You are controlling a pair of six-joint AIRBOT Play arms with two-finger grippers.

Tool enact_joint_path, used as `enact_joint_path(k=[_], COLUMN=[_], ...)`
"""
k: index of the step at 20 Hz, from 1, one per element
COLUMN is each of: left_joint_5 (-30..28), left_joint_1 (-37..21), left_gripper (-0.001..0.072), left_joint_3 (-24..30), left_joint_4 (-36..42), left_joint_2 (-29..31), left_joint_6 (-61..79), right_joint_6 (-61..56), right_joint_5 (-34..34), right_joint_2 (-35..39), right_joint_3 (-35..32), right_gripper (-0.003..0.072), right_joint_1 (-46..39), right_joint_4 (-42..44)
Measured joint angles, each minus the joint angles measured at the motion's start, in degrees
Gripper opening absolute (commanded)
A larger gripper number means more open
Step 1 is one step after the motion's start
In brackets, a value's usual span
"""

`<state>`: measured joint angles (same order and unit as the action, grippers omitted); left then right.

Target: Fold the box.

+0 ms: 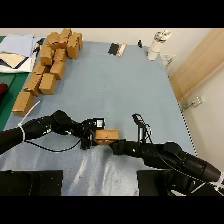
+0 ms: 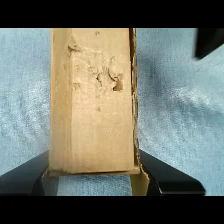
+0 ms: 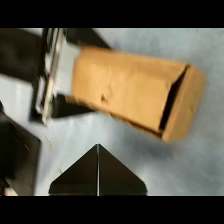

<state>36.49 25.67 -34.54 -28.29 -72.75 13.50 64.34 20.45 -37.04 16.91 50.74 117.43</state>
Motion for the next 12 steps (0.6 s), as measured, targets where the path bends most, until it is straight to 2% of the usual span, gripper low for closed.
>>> enact_joint_path(k=[2, 5, 12], left_joint_5=[0.0, -0.02, -0.02], left_joint_1=[0.0, 0.0, 0.0], left_gripper=[0.0466, 0.0466, 0.0466], left_joint_3=[0.0, 0.0, 0.0], left_joint_4=[0.02, 0.0, 0.02], left_joint_2=[0.0, 0.0, 0.0], left_joint_6=[0.0, 0.0, -0.02], right_joint_6=[-2.8, -5.09, -6.6], right_joint_5=[-6.32, -10.99, -13.29], right_joint_2=[-2.08, -4.24, -8.07], right_joint_3=[-0.55, -0.92, -1.11], right_gripper=[0.0003, 0.0003, 0.0003], right_joint_1=[-0.04, -0.04, -0.04], right_joint_4=[1.77, 3.08, 3.43])
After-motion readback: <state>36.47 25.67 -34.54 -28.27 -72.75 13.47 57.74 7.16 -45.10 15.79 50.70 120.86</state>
